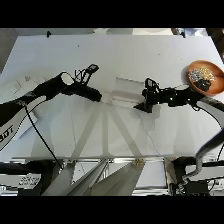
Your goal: Fold the box and place the chain.
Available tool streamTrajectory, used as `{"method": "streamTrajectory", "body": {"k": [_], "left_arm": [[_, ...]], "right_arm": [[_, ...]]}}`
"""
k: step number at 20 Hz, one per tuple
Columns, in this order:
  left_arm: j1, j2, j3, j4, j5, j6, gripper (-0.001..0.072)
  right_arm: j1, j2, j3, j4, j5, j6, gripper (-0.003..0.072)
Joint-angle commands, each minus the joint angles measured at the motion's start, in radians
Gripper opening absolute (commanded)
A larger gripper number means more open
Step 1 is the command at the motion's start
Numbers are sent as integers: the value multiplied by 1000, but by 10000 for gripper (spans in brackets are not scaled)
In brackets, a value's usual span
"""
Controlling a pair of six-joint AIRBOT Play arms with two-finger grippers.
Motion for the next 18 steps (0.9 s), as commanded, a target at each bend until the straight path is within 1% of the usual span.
{"method": "streamTrajectory", "body": {"k": [1,5,8,11,17,18], "left_arm": [[-8,-7,0,23,0,-20,7],[-13,-24,0,-12,-12,-15,8],[-7,-14,0,-155,-49,86,8],[-5,-6,0,-267,-72,145,9],[-1,-6,0,-367,-63,171,19],[-1,-6,0,-369,-63,182,74]], "right_arm": [[0,0,1,0,0,0,548],[0,0,1,0,0,0,548],[0,0,1,0,0,0,548],[0,0,1,0,0,0,548],[0,0,1,0,0,0,548],[0,0,1,0,0,0,548]]}}
